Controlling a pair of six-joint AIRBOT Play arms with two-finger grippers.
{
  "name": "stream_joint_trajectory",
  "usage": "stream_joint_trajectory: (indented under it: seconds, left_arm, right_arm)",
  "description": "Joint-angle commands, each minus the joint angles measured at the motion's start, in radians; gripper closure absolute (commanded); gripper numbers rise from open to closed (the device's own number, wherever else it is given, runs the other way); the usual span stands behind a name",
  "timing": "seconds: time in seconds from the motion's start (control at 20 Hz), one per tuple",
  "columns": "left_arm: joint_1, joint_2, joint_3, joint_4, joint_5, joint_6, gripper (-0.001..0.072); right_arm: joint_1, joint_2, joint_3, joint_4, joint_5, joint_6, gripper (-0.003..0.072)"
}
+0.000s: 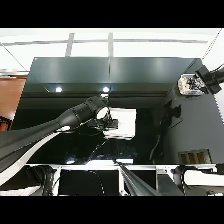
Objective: Fold the box and place the chain.
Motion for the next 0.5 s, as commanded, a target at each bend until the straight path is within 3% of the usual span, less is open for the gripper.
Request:
stream_joint_trajectory:
  seconds: [0.0,0.45]
  left_arm:
    - [0.0,0.0,0.001,0.0,0.001,0.0,0.0684]
    - [0.0,0.0,0.001,0.0,0.001,0.0,0.0684]
  right_arm:
    - [-0.051,-0.197,0.212,0.15,0.133,0.031,0.0072]
    - [-0.051,-0.325,0.268,0.223,0.119,0.049,0.0076]
